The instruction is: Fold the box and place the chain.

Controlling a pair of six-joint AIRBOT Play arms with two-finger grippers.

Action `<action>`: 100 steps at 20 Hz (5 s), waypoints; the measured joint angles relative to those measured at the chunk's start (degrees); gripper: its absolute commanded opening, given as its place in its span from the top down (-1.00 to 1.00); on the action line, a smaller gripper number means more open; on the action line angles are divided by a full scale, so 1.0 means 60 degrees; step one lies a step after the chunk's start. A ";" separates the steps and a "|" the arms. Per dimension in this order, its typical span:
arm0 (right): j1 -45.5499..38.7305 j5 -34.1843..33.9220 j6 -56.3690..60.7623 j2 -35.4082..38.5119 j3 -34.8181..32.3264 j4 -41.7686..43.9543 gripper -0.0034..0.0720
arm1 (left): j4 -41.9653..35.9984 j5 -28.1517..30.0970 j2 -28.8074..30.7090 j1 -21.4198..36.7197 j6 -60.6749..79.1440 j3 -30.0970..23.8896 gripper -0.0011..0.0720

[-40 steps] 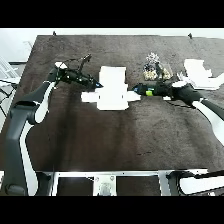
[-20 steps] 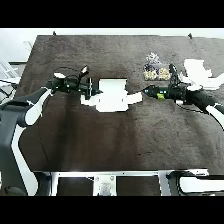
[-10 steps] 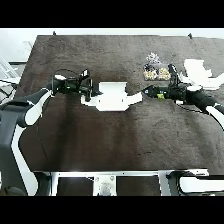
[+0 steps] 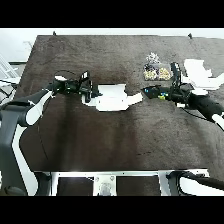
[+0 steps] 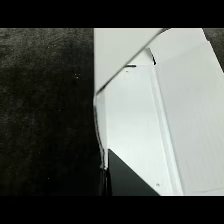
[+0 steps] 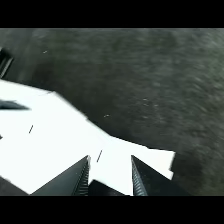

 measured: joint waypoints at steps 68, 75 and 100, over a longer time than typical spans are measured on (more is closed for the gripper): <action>0.1268 0.1636 -0.8138 -0.3581 0.3118 -0.1362 -0.77 | -0.0055 -0.0040 -0.0007 -0.0004 -0.0306 0.0000 0.92; 0.1202 0.2379 -0.8156 -0.4317 0.3789 -0.1647 -0.77 | -0.0062 -0.0040 -0.0007 -0.0004 -0.0306 0.0000 0.92; 0.1246 0.4459 -0.8094 -0.6470 0.5880 -0.1818 -0.77 | -0.0087 -0.0040 -0.0007 -0.0004 -0.0302 0.0000 0.92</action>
